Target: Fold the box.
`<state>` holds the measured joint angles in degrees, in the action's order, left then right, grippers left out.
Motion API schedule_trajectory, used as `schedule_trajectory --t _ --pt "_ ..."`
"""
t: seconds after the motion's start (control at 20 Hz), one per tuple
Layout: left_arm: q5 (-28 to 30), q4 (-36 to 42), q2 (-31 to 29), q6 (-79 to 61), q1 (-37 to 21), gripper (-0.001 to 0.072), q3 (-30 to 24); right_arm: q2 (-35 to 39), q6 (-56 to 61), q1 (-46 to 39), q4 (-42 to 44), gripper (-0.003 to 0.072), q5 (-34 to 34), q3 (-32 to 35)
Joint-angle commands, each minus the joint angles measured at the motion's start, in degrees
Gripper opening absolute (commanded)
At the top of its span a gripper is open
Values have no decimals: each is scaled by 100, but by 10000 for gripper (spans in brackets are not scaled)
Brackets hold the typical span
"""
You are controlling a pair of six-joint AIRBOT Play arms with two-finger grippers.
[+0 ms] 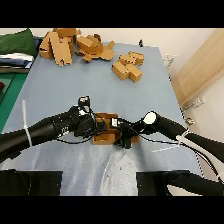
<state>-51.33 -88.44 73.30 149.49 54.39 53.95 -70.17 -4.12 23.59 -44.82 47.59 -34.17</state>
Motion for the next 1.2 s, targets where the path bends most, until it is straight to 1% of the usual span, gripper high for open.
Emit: schedule_trajectory --t 0.0,0.15,0.3,0.4,0.6,0.65,0.7,0.75,0.8,0.9,1.15 --pt "160 269 310 -151 85 297 92 0 -4 7 9 410 -2 -4" --pt "94 262 608 -149 216 298 295 0 -4 7 9 410 -2 -4" --pt "-197 181 824 -151 243 298 450 0 -4 7 9 410 -2 -4" --pt "-323 42 868 -151 243 297 459 0 -4 7 9 410 -2 -4" --pt "-315 -162 874 -199 243 296 459 0 -4 7 9 410 -2 -4" --pt "-315 -162 874 -297 243 249 459 0 -4 7 9 410 -2 -4" --pt "-289 -160 874 -442 243 72 459 0 -4 7 9 410 -2 -4" --pt "-221 -155 874 -566 249 52 459 0 -2 7 9 410 -2 -4" --pt "-125 -157 874 -627 260 16 461 0 -4 7 11 410 -2 -4" --pt "79 -136 874 -776 280 15 459 0 -4 7 9 410 -2 -4" --pt "83 -129 872 -828 278 17 459 0 -4 7 9 410 -2 -4"
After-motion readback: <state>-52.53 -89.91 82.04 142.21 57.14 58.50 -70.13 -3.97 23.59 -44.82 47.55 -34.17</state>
